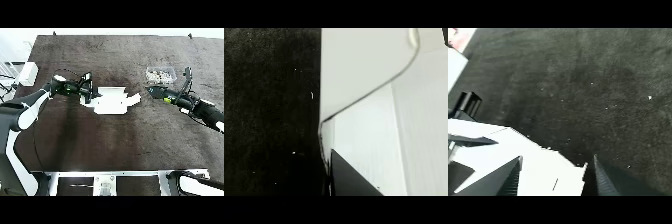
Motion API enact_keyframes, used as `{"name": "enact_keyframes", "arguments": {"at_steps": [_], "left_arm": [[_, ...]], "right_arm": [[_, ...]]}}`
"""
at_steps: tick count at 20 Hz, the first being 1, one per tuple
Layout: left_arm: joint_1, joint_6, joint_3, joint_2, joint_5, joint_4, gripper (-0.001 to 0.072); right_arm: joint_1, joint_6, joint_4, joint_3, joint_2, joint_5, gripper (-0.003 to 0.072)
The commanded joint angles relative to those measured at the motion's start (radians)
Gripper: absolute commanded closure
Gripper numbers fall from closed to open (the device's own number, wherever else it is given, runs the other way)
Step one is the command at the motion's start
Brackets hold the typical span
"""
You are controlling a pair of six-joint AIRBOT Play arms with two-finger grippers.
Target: Fold the box and place the chain.
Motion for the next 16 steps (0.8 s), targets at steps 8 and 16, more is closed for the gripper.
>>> {"name": "enact_keyframes", "arguments": {"at_steps": [8, 16], "left_arm": [[0.0, 0.011, 0.0, -0.002, 0.034, -0.009, 0.0691], [0.0, 0.01, -0.001, -0.002, 0.013, -0.007, 0.0692]], "right_arm": [[0.068, -0.404, -0.135, 0.0, 0.001, 0.068, 0.0085], [0.334, -0.415, -0.45, 0.0, 0.001, -0.104, 0.0086]]}}
